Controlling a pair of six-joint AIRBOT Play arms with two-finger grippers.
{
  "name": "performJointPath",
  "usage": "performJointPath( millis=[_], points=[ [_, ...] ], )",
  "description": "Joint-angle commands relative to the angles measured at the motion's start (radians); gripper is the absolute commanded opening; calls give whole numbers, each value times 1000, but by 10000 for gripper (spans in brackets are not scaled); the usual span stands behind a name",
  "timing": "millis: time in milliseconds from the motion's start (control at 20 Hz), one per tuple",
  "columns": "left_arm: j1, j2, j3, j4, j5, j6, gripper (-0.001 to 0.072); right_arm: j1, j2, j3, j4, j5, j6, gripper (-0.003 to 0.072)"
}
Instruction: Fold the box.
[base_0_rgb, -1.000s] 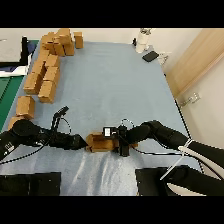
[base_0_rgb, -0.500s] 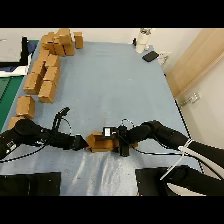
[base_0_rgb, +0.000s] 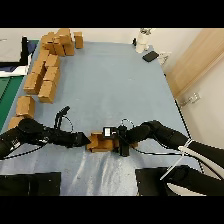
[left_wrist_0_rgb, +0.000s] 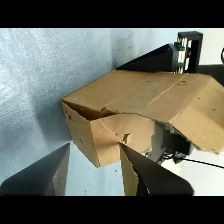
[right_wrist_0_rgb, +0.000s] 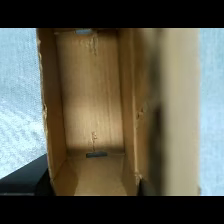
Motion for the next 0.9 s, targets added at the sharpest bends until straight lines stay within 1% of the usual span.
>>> performJointPath(
  millis=[0,50,200,250,300,400,650,700,800,850],
  points=[
    [-32,-2,19,66,30,-66,479,0,-1,0,0,0,0,522],
    [-65,-2,40,139,52,-133,479,0,-1,0,0,0,0,522],
    [-191,-3,134,418,97,-406,480,0,-1,0,0,0,0,521],
    [-228,-3,158,464,103,-458,481,0,0,0,0,0,0,522],
    [-262,-3,175,487,111,-493,480,0,-1,0,0,0,0,521],
    [-296,-8,188,504,114,-536,480,0,-1,0,0,0,0,522],
    [-334,-15,204,507,100,-577,481,0,-1,0,0,0,0,522],
    [-333,-15,211,513,92,-584,480,0,-1,0,0,0,0,522],
    [-330,-14,224,603,35,-653,480,0,-1,0,0,0,0,522],
    [-330,-14,228,621,8,-668,480,0,-1,0,0,0,0,522]
  ],
)
